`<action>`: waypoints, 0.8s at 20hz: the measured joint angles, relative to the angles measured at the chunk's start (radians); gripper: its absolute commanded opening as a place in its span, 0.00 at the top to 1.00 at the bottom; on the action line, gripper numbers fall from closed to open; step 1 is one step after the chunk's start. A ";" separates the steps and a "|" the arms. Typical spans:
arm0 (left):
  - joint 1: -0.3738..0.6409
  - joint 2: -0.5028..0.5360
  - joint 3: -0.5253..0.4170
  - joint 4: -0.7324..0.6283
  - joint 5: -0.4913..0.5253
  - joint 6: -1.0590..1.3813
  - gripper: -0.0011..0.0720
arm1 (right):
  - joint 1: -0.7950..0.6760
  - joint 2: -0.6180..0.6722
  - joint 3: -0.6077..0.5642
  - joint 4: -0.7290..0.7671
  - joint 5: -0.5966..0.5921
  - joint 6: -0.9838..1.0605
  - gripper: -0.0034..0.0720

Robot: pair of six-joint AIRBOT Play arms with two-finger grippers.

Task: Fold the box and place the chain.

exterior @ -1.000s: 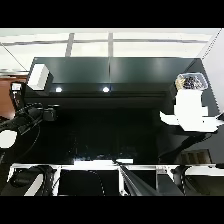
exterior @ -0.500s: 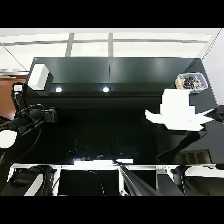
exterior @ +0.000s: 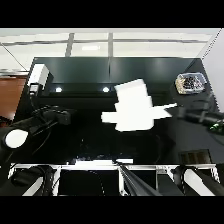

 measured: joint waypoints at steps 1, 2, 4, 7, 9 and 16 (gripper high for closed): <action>-0.010 -0.039 0.013 -0.021 0.013 0.000 0.02 | 0.068 0.044 -0.056 0.057 -0.062 -0.014 0.94; -0.013 -0.090 0.034 -0.050 0.021 0.000 0.02 | 0.130 0.074 -0.095 0.098 -0.113 -0.024 0.94; -0.001 -0.210 0.094 -0.141 -0.002 0.035 0.02 | 0.254 0.113 -0.146 0.155 -0.198 -0.036 0.94; 0.034 -0.431 0.214 -0.376 -0.156 0.249 0.02 | 0.405 0.140 -0.182 0.198 -0.296 -0.046 0.94; 0.056 -0.565 0.285 -0.515 -0.252 0.377 0.02 | 0.474 0.148 -0.192 0.212 -0.338 -0.048 0.94; 0.085 -0.911 0.472 -0.712 -0.635 0.727 0.17 | 0.565 0.155 -0.201 0.226 -0.390 -0.051 0.94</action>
